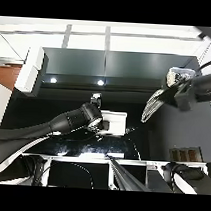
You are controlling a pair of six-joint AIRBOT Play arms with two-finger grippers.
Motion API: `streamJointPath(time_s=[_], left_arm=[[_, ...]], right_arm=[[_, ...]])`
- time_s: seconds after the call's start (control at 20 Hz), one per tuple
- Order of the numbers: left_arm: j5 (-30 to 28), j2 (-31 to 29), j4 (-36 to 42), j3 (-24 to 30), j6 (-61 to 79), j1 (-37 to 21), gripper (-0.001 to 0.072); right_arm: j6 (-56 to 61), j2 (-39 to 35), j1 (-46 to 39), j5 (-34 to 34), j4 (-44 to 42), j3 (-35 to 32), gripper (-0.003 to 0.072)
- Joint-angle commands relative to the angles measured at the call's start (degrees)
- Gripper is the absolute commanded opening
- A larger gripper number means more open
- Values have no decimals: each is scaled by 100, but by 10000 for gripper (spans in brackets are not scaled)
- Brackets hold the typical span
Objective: Fold the box and place the chain.
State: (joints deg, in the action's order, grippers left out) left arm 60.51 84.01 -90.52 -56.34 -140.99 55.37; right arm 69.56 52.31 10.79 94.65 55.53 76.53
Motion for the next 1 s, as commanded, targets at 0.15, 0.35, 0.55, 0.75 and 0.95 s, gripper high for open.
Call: streamJointPath(time_s=[0.15, 0.35, 0.55, 0.75, 0.95], left_arm=[[0, 2, -2, 2, 2, 2, 28], [0, 2, -2, 2, 0, 2, 28], [0, 2, -2, 2, 0, 2, 28], [0, 2, -2, 2, 0, 2, 28], [-2, 2, -2, 2, 0, 2, 28]], right_arm=[[-22, 72, 761, -114, -448, -409, 38], [-44, 216, 1025, -496, -765, -476, 38], [-42, 267, 1213, -977, -765, -1078, 38], [-42, 271, 1237, -1412, -833, -1777, 39], [-39, 350, 1480, -2129, -1121, -2208, 39]])
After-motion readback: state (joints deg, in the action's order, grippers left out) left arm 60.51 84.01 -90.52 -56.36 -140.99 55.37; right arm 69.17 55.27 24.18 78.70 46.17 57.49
